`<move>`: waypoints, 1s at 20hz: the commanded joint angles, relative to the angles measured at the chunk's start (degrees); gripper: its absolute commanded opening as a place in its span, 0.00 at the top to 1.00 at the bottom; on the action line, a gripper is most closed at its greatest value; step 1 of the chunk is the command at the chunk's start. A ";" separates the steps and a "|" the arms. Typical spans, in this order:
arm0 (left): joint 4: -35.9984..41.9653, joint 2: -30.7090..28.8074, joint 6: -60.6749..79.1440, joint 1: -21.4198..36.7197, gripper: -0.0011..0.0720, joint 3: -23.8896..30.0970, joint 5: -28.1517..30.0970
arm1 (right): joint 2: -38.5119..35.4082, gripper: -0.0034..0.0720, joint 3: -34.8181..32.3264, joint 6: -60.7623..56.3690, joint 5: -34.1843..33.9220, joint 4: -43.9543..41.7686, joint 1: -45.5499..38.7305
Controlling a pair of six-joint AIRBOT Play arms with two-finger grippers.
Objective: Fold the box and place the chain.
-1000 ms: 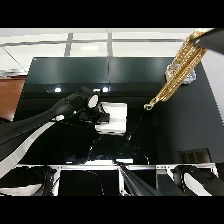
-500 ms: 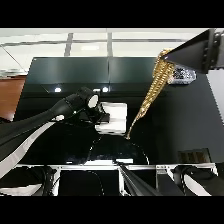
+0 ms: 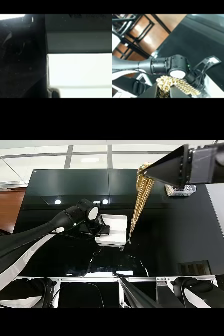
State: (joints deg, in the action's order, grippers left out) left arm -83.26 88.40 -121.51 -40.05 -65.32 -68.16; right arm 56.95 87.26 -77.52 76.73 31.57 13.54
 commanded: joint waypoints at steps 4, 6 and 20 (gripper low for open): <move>0.00 -0.02 0.02 0.04 0.95 -0.04 -0.02 | 0.31 0.93 -10.91 0.11 -6.40 0.09 4.85; -0.02 -0.02 0.02 0.04 0.95 -0.04 -0.02 | 0.55 0.93 -15.87 0.20 -9.92 0.24 6.25; 0.00 -0.02 0.02 0.04 0.95 -0.04 -0.02 | 3.41 0.93 -41.11 -5.38 -29.53 7.69 12.98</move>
